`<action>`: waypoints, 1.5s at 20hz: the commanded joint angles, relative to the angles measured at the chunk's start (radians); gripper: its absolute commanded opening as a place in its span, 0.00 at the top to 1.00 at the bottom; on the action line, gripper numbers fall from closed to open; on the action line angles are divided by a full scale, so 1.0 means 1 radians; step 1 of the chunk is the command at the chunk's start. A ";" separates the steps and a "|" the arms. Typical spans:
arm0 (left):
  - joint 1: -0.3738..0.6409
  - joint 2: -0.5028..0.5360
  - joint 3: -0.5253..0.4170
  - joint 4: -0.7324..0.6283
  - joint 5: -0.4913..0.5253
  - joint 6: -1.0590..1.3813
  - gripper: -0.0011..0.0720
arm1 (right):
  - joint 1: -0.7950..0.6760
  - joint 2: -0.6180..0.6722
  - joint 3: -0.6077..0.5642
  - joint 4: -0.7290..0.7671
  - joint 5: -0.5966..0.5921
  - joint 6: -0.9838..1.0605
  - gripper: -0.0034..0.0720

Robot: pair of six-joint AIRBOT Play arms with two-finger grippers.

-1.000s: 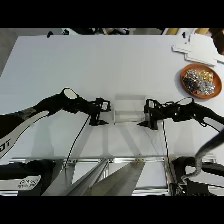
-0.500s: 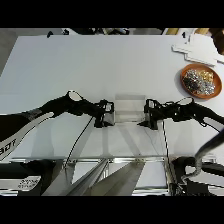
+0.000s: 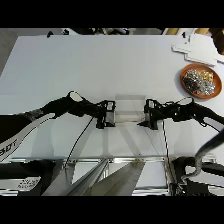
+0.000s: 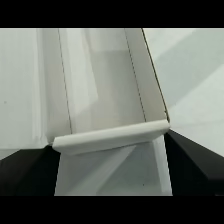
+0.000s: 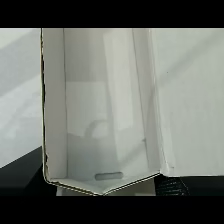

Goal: Fold the box and place the chain.

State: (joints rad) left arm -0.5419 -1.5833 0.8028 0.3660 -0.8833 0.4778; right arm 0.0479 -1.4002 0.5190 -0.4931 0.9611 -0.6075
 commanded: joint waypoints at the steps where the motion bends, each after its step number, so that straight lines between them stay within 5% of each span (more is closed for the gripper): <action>1: -0.009 -0.011 0.000 -0.022 -0.003 -0.024 0.03 | 0.000 0.000 0.000 0.000 0.000 0.000 0.53; 30: 0.003 -0.051 0.050 0.096 -0.026 -0.277 0.03 | 0.000 0.000 0.000 0.000 0.000 0.000 0.53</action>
State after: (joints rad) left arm -0.5423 -1.6341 0.8551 0.4427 -0.9108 0.2165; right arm 0.0479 -1.4002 0.5190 -0.4927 0.9607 -0.6071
